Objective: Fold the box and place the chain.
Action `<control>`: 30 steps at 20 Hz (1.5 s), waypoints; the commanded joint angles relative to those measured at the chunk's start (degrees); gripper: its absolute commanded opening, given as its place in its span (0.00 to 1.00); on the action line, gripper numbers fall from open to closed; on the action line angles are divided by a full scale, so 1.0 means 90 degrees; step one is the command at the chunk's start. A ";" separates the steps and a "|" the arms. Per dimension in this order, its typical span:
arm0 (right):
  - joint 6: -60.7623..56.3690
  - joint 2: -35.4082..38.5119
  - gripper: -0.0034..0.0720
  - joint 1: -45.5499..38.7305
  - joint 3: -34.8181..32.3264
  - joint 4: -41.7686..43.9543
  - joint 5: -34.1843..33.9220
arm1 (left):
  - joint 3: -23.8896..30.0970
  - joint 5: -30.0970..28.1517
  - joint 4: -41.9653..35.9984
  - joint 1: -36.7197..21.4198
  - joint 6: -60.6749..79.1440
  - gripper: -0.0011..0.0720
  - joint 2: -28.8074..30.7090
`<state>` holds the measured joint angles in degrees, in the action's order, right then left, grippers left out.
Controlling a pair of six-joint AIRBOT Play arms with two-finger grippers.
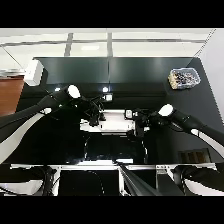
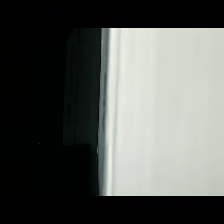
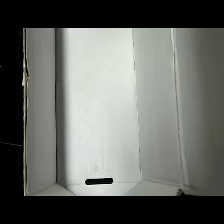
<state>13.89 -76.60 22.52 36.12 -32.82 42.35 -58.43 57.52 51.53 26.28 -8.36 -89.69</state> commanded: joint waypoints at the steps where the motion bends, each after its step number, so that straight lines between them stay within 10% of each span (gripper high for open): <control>1: -0.0019 -0.0007 0.91 0.0010 0.0005 -0.0049 -0.0010 | 0.0000 -0.0007 0.0005 -0.0005 0.0000 0.05 0.0000; 6: -0.0017 -0.0007 0.65 0.0010 0.0005 -0.0051 -0.0012 | -0.0002 -0.0005 0.0007 -0.0027 0.0000 0.07 0.0000; 10: -0.0017 -0.0007 0.65 0.0010 0.0002 -0.0049 -0.0012 | -0.0267 0.0206 0.0238 -0.0129 -0.0862 0.91 0.0015; 12: -0.0019 -0.0007 0.65 0.0010 0.0002 -0.0049 -0.0015 | -0.0636 0.0743 0.0765 -0.0240 -0.1885 0.91 0.0061; 16: -0.0019 -0.0007 0.65 0.0010 0.0002 -0.0049 -0.0017 | -0.0884 0.1651 0.2203 -0.0452 -0.3487 0.87 0.0554; 17: -0.0017 -0.0007 0.65 0.0010 0.0002 -0.0051 -0.0019 | -0.0884 0.1802 0.2310 -0.0542 -0.3927 0.75 0.0748; 19: -0.0017 -0.0007 0.65 0.0010 0.0002 -0.0051 -0.0019 | -0.0816 0.2113 0.2157 -0.0763 -0.4478 0.07 0.1139; 30: -0.0017 -0.0007 0.65 0.0010 0.0000 -0.0051 -0.0027 | 0.2691 0.0185 -0.1362 -0.0916 -0.4189 0.05 0.3633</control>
<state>13.74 -76.64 22.59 36.14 -33.28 42.15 -39.99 63.02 46.41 18.04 -46.52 -60.01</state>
